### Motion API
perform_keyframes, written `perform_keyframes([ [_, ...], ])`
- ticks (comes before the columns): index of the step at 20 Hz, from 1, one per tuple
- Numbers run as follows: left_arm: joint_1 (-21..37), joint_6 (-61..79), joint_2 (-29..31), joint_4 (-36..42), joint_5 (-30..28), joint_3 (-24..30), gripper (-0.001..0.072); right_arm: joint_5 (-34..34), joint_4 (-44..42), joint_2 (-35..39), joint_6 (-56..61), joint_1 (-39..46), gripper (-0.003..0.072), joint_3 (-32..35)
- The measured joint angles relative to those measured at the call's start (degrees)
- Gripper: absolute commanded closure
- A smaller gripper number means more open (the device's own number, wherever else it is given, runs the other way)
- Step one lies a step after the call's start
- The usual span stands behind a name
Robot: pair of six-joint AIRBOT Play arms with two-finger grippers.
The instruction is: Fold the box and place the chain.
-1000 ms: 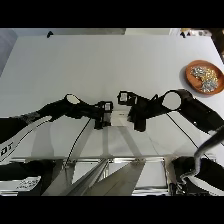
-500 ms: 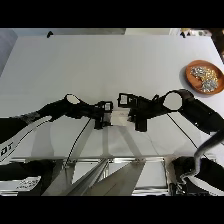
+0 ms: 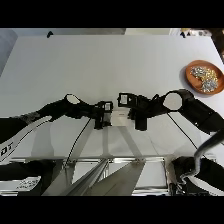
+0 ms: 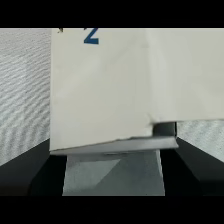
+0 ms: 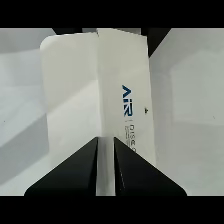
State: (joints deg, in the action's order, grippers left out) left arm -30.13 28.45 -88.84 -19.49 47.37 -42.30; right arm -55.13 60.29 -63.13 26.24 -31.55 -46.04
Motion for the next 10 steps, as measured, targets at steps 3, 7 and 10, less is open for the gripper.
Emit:
perform_keyframes([
  [3, 0.00, 0.00, 0.00, -0.02, 0.00, 0.00, 0.0436, -0.24, -1.95, 0.00, -1.81, -0.85, 0.0458, 0.00],
  [7, 0.00, 0.00, 0.00, -0.02, 0.00, 0.00, 0.0436, 0.85, -1.97, 0.00, -3.19, -1.51, 0.0458, 0.00],
  [10, 0.00, 0.02, 0.00, -0.02, 0.00, 0.00, 0.0436, 1.88, -0.09, 0.00, -3.58, -1.66, 0.0458, 0.00],
])
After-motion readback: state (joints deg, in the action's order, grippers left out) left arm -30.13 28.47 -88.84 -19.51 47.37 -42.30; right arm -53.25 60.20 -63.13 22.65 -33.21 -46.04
